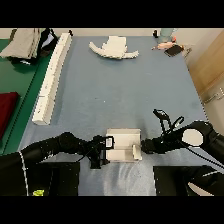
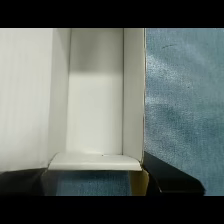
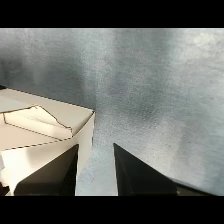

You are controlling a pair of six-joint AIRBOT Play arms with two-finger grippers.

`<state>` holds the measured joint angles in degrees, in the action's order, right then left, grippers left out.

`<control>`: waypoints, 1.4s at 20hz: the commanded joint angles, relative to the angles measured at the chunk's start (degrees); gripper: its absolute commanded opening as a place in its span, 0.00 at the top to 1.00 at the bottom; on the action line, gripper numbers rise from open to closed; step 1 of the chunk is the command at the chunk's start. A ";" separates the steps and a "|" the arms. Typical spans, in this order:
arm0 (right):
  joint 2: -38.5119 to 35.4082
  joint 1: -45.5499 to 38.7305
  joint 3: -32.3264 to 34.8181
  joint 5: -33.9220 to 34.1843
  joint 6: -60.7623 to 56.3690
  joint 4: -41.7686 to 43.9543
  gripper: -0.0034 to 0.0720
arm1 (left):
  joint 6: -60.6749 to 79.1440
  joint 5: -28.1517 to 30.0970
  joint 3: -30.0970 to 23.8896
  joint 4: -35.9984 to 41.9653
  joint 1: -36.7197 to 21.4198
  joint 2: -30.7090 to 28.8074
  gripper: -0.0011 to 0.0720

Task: Fold the box.

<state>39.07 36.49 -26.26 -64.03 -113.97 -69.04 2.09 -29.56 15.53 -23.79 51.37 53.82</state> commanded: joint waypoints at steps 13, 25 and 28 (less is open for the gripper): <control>-1.81 3.39 0.39 2.45 0.00 3.50 0.49 | 0.00 0.00 0.02 -0.02 -0.02 0.00 0.43; 12.17 13.14 -3.85 7.74 -9.27 -4.37 0.56 | 0.00 0.02 0.02 -0.02 -0.02 0.00 0.43; 12.74 13.27 -4.52 7.89 -10.12 -4.17 0.56 | 0.00 0.00 0.02 -0.02 -0.04 0.00 0.43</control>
<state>50.63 49.01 -29.85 -56.84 -121.80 -72.07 1.93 -29.56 15.53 -23.79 51.37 53.82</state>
